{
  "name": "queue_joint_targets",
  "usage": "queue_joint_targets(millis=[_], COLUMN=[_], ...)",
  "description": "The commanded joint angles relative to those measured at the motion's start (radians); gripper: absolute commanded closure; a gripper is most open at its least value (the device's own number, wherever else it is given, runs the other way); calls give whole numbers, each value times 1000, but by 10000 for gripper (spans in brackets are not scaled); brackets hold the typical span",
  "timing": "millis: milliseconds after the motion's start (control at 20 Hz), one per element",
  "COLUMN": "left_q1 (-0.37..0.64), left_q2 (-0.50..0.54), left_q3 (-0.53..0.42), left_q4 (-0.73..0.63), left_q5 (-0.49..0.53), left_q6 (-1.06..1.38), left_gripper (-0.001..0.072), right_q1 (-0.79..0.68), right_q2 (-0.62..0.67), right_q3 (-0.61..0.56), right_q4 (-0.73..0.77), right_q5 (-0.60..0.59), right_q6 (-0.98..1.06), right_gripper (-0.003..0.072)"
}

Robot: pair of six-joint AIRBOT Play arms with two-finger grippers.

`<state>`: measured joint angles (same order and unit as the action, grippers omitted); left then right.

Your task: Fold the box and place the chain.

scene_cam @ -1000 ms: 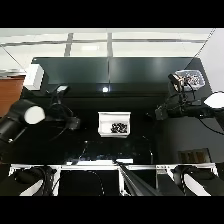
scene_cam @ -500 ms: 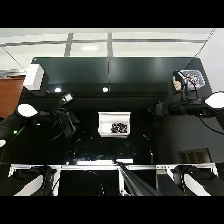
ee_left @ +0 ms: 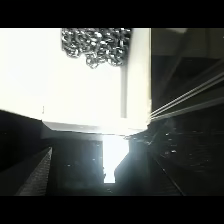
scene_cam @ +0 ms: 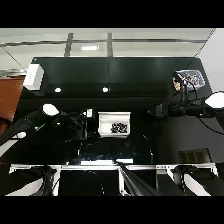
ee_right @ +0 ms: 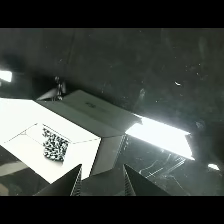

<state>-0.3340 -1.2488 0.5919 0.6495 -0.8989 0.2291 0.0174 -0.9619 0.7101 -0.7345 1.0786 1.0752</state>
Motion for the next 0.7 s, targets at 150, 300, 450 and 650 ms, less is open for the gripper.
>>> queue_joint_targets(millis=[150, 300, 450, 650], left_q1=[-27, -42, -63, -69], left_q2=[-26, -36, -57, -82], left_q3=[5, 10, 14, 22], left_q4=[-66, -68, -68, -79], left_q5=[17, 4, 8, 15], left_q6=[30, 29, 29, 29], left_gripper=[7, 8, 8, 8], right_q1=[-1, -1, -1, -1], right_q2=[1, 1, 1, 1], right_q3=[0, 0, 0, 0], right_q4=[0, 0, 0, 0], right_q5=[3, 3, 3, 21], right_q6=[2, 2, 2, 2], right_gripper=[373, 373, 373, 373])
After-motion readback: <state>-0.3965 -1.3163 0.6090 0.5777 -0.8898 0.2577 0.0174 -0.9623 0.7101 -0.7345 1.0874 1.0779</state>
